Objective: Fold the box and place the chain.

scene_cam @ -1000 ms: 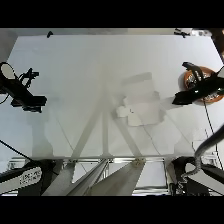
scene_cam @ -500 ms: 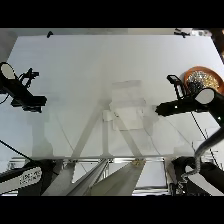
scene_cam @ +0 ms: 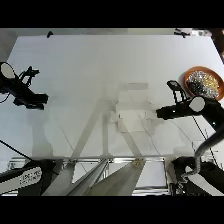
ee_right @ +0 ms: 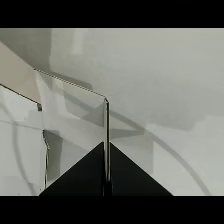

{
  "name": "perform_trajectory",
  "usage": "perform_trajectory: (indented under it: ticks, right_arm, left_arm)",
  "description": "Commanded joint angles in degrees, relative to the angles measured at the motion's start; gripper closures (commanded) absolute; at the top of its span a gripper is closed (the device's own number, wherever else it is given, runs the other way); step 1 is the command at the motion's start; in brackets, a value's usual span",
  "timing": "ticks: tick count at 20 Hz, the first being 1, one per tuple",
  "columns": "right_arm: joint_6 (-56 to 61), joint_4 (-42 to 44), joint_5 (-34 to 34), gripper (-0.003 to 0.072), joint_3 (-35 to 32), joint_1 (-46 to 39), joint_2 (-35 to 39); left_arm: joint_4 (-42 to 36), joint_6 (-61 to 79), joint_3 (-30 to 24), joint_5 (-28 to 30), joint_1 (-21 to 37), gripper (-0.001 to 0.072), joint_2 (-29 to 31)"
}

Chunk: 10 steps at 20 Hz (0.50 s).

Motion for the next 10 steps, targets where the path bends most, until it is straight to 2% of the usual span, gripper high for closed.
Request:
perform_trajectory:
  ticks: [1,4,6,8,10]
  right_arm:
    - [2.4,-2.3,0.3,0.0680,-0.2,0.2,0.0]
    - [2.4,-2.2,0.3,0.0680,-0.2,0.2,0.0]
    - [2.4,-2.2,0.3,0.0680,-0.2,0.2,0.0]
    - [2.4,-2.2,0.3,0.0679,-0.2,0.2,0.0]
    - [2.4,-2.2,0.3,0.0679,-0.2,0.2,0.0]
  left_arm:
    - [-14.0,9.6,0.0,4.5,-0.1,0.0639,0.0]
    - [-35.7,28.9,0.0,1.6,-1.0,0.0376,0.0]
    - [-43.3,37.9,0.0,0.7,-4.5,0.0363,0.0]
    - [-44.7,45.4,0.0,1.5,-10.9,0.0361,-0.1]
    - [-44.7,51.5,0.0,5.0,-18.5,0.0362,-0.2]
